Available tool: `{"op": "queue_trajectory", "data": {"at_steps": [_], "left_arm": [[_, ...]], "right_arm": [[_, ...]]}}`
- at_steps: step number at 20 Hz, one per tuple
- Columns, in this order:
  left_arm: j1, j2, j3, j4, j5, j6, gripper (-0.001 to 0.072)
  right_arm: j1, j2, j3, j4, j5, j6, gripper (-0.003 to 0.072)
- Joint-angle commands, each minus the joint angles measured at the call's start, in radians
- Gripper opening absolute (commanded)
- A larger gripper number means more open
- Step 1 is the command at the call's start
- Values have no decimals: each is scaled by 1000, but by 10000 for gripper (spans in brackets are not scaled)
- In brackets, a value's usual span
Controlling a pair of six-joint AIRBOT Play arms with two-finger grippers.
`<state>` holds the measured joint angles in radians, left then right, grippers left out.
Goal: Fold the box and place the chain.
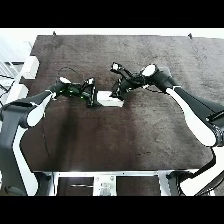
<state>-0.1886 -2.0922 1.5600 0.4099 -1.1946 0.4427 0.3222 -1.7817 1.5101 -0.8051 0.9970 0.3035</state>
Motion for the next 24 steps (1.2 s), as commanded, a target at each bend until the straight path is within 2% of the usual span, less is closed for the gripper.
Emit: {"op": "queue_trajectory", "data": {"at_steps": [1,3,6,9,11,15,16,17,18,21,24], "left_arm": [[0,1,0,1,1,0,624],[-1,1,0,1,1,0,624],[-1,1,0,1,1,0,624],[0,1,0,1,1,0,624],[0,1,0,1,1,0,624],[0,1,0,1,1,0,624],[0,1,0,1,1,0,624],[-1,1,0,1,1,0,624],[0,1,0,1,1,0,624],[0,1,0,1,1,0,624],[0,1,0,1,1,0,624]], "right_arm": [[7,0,-12,0,31,10,433],[8,0,-35,1,52,9,403],[0,-1,-63,18,52,-29,409],[-17,0,-65,125,68,-90,444],[-32,0,-65,195,114,-127,519],[-55,0,-64,242,177,-138,514],[-61,0,-64,288,182,-161,444],[-68,0,-65,336,181,-175,215],[-73,-2,-66,352,171,-173,30],[-72,-30,-83,326,85,-102,8],[-56,-79,-84,163,73,32,7]]}}
